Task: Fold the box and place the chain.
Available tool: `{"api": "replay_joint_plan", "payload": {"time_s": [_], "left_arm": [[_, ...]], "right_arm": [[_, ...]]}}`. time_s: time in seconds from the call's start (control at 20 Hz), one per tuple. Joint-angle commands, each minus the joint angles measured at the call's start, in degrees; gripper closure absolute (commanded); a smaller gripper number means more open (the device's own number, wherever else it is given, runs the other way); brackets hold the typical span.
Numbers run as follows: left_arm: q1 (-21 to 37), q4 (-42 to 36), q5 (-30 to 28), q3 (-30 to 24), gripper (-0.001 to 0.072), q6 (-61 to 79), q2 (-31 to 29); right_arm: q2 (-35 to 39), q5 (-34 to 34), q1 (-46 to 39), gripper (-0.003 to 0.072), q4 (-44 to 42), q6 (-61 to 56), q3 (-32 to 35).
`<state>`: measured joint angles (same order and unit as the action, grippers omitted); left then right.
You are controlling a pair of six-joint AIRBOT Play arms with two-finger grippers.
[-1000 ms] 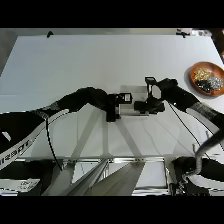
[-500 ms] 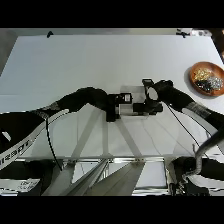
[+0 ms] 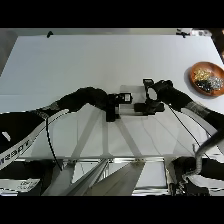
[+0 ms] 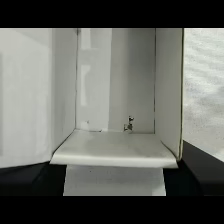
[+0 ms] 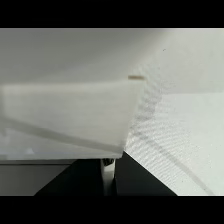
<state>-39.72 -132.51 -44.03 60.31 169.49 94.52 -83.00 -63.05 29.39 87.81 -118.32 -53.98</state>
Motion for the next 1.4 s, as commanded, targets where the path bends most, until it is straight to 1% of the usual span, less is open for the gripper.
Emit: {"api": "replay_joint_plan", "payload": {"time_s": [0.0, 0.05, 0.1, 0.15, 0.2, 0.3, 0.35, 0.45, 0.5, 0.55, 0.6, 0.65, 0.7, 0.75, 0.8, 0.85, 1.2, 1.25, 1.35], "left_arm": [[0.0, -0.1, 0.1, 0.0, 0.0314, 0.0, 0.0], [0.0, -0.1, 0.1, 0.0, 0.0314, 0.0, 0.0], [0.0, -0.1, 0.1, 0.0, 0.0314, 0.0, 0.0], [0.0, -0.1, 0.1, 0.1, 0.0314, 0.0, 0.0], [0.0, -0.1, 0.1, 0.0, 0.0314, 0.0, 0.0], [0.0, -0.1, 0.1, 0.0, 0.0314, 0.0, 0.0], [0.0, -0.1, 0.1, 0.0, 0.0314, 0.0, 0.0], [0.0, -0.1, 0.1, 0.1, 0.0314, 0.0, 0.0], [0.0, -0.1, 0.1, 0.0, 0.0314, 0.0, 0.0], [0.0, -0.1, 0.1, 0.0, 0.0314, 0.0, 0.0], [0.0, -0.1, 0.1, 0.1, 0.0314, 0.0, 0.0], [0.0, -0.1, 0.1, 0.0, 0.0314, 0.0, 0.0], [0.0, -0.1, 0.1, 0.0, 0.0314, 0.0, 0.0], [0.0, -0.1, 0.1, 0.0, 0.0314, 0.0, 0.0], [0.0, -0.1, 0.1, 0.0, 0.0314, 0.0, 0.0], [0.0, -0.1, 0.1, 0.0, 0.0314, 0.0, 0.0], [0.0, -0.1, 0.1, 0.0, 0.0314, 0.0, 0.0], [0.0, -0.1, 0.1, 0.1, 0.0314, 0.0, 0.0], [0.0, -0.1, 0.1, 0.0, 0.0314, 0.0, 0.0]], "right_arm": [[0.0, -0.9, 0.1, 0.0672, 0.0, 0.1, 0.0], [0.0, -1.1, 0.1, 0.0628, -0.1, 0.0, 0.0], [0.0, -1.6, 0.1, 0.0538, -0.1, 0.1, 0.0], [0.0, -2.2, 0.1, 0.0474, 0.4, 0.4, 0.0], [0.0, -2.8, 0.1, 0.0455, 1.2, 0.3, 0.0], [0.0, -2.3, 0.0, 0.0447, 1.3, 0.3, 0.0], [0.0, -1.8, 0.0, 0.0401, 1.3, 0.3, 0.0], [0.0, -0.7, 0.0, 0.0186, 1.3, 0.4, 0.0], [0.0, -0.3, 0.0, 0.0148, 1.3, 0.3, 0.0], [0.0, 0.1, 0.0, 0.015, 1.4, 0.3, 0.0], [0.0, 0.4, 0.0, 0.0171, 1.4, 0.3, 0.0], [0.0, 0.9, 0.0, 0.0227, 1.4, 0.3, 0.0], [0.0, 1.3, 0.0, 0.0331, 1.4, 0.3, 0.0], [0.0, 1.6, 0.0, 0.046, 1.4, 0.3, 0.0], [0.0, 1.6, 0.0, 0.0615, 1.4, 0.3, 0.0], [0.0, 1.6, 0.0, 0.0674, 1.4, 0.3, 0.0], [0.6, -0.2, 0.0, 0.0677, 1.4, 3.3, 0.0], [0.9, -0.2, 0.0, 0.0665, 1.3, 3.3, 0.0], [1.3, -0.2, 0.0, 0.0493, 1.4, 3.3, 0.0]]}}
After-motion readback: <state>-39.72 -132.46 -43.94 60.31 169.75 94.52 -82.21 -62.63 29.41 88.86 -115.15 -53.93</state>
